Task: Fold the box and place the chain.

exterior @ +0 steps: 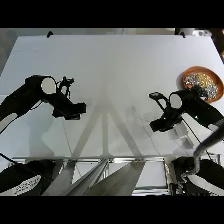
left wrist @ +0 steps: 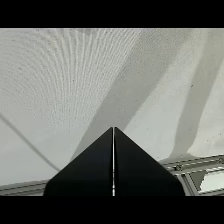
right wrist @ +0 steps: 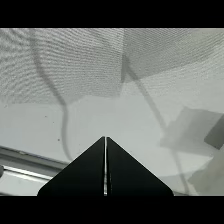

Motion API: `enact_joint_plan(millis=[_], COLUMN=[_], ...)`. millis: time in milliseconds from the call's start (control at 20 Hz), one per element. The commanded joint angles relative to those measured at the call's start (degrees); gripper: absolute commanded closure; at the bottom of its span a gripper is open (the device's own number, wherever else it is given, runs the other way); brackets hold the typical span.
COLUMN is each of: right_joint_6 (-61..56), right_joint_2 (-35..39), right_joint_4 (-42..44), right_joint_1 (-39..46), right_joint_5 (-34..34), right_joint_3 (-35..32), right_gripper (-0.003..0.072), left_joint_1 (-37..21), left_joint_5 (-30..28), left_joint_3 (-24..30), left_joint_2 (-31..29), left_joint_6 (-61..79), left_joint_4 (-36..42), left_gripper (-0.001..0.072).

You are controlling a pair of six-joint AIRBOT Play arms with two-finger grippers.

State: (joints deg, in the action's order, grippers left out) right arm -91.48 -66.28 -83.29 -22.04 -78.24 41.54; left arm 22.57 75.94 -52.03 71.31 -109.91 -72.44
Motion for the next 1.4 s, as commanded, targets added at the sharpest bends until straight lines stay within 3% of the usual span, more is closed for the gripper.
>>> enact_joint_plan(millis=[0,200,350,450,600,650,700,750,1000,1350], right_joint_6=[-1.38,2.4,7.96,8.04,11.65,13.27,14.05,13.94,18.08,23.21], right_joint_2=[-0.04,-0.02,0.04,0.22,0.22,0.2,0.2,0.22,-0.7,-9.75], right_joint_4=[2.4,0.9,-13.03,-22.88,-25.55,-26.53,-28.09,-29.88,-32.54,-44.85], right_joint_1=[-0.04,-0.02,2.47,8.46,22.77,27.32,31.89,35.76,47.12,49.31], right_joint_5=[0.09,-4.22,-13.88,-14.82,-11.43,-9.46,-7.82,-6.47,3.06,4.85], right_joint_3=[0.02,2.38,6.23,8.66,12.09,12.33,12.39,12.41,12.41,12.41], right_gripper=[0.0669,0.0668,0.0669,0.0671,0.0662,0.0497,0.0105,0.0005,0.0009,0.0009], left_joint_1=[-0.07,-0.07,-0.07,-0.07,-0.07,-0.07,-0.07,-0.07,-0.07,-0.07], left_joint_5=[-0.02,-0.02,-0.02,-0.02,-0.02,-0.02,-0.04,-0.02,-0.02,-0.02], left_joint_3=[-0.04,-0.07,-0.07,-0.07,-0.07,-0.04,-0.04,-0.07,-0.04,-0.07], left_joint_2=[-0.02,-0.02,-0.02,-0.02,-0.02,-0.02,-0.02,-0.02,-0.02,-0.02], left_joint_6=[0.0,0.0,0.0,0.0,0.0,0.0,0.0,0.0,0.0,0.0], left_joint_4=[0.0,0.0,0.0,0.0,-0.02,-0.02,0.0,0.0,-0.02,0.0], left_gripper=[0.0697,0.0697,0.0697,0.0697,0.0697,0.0697,0.0697,0.0697,0.0697,0.0697])
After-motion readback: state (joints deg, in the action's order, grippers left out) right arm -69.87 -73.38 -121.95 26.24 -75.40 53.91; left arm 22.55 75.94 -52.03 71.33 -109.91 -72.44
